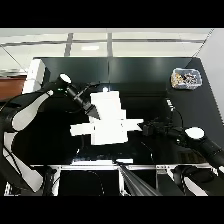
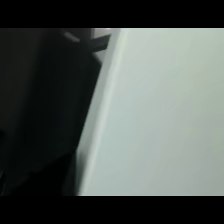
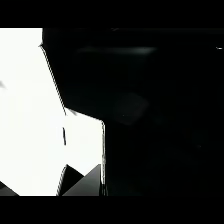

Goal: Fold the box and place the chain.

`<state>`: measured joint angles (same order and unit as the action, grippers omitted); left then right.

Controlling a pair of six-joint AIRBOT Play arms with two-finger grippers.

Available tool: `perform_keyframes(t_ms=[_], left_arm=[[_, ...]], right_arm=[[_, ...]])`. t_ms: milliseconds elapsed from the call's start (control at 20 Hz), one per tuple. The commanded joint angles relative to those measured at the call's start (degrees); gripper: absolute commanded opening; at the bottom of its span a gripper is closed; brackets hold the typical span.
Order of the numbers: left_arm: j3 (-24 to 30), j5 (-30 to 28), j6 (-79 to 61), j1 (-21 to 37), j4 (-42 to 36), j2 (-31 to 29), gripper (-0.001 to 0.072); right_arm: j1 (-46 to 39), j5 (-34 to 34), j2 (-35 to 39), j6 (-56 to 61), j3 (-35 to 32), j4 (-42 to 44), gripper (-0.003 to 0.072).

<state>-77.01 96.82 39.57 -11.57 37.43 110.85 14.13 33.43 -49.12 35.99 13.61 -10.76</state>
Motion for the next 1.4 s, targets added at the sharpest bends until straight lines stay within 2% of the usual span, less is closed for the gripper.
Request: perform_keyframes(t_ms=[0,100,150,200,300,350,400,450,500,600,700,850,900,1000,1050,1100,1350], left_arm=[[-1.09,1.09,-0.83,0.61,2.16,0.74,0.0257],[-1.86,0.70,-0.87,0.72,3.45,0.74,0.0143],[-2.25,0.33,-0.90,0.72,3.72,0.74,0.0112],[-2.60,-0.17,-0.92,0.70,3.67,0.74,0.0041],[-2.97,-0.92,-1.57,0.70,3.61,0.74,0.0026],[-2.99,-1.07,-1.62,0.70,3.63,0.70,0.0026],[-2.99,-1.01,-1.62,0.70,3.67,0.55,0.0025],[-2.99,-1.01,-1.51,0.72,3.74,0.11,0.0025],[-2.97,-1.03,-1.14,0.72,4.17,-0.72,0.0024],[-2.69,-1.11,-0.09,0.70,4.90,-3.32,0.0024],[0.35,-4.85,-0.20,0.66,5.16,-8.50,0.0023],[13.22,-18.73,-5.84,-0.15,4.52,-21.59,0.0023],[19.30,-24.83,-11.61,-0.66,2.58,-27.15,0.0024],[29.59,-34.51,-28.63,-2.05,-3.15,-35.58,0.0026],[33.07,-37.03,-40.02,-3.19,-4.35,-38.12,0.0027],[34.64,-37.59,-49.29,-4.35,-3.50,-39.10,0.0027],[33.73,-43.25,-49.64,-9.99,-0.28,-34.99,0.0027]], right_arm=[[0.04,0.00,0.04,0.02,-0.02,0.00,0.0019],[0.04,0.00,0.07,0.02,-0.02,0.00,0.0019],[0.04,0.00,0.07,0.02,-0.02,0.00,0.0019],[0.04,0.00,0.07,0.02,-0.02,0.00,0.0019],[0.04,0.00,0.07,0.02,-0.02,0.00,0.0021],[0.02,-0.04,0.07,0.00,0.02,0.00,0.0102],[0.00,-0.11,0.07,0.00,0.07,0.00,0.0426],[-0.22,-0.02,0.07,-0.07,0.33,-0.55,0.0640],[-0.70,0.52,0.11,-0.02,1.14,-2.54,0.0647],[-3.87,6.05,0.11,0.04,5.66,-11.04,0.0646],[-7.69,13.51,0.11,0.09,12.55,-19.50,0.0646],[-10.16,24.74,0.11,-0.09,23.61,-31.47,0.0646],[-9.70,27.36,0.11,-1.16,26.25,-34.67,0.0646],[-8.07,28.94,0.09,-5.44,27.50,-35.91,0.0646],[-6.60,28.85,-0.13,-7.65,27.41,-36.65,0.0646],[-4.98,28.02,-0.42,-9.60,27.06,-37.57,0.0646],[1.90,23.17,-0.79,-13.64,22.16,-37.79,0.0646]])
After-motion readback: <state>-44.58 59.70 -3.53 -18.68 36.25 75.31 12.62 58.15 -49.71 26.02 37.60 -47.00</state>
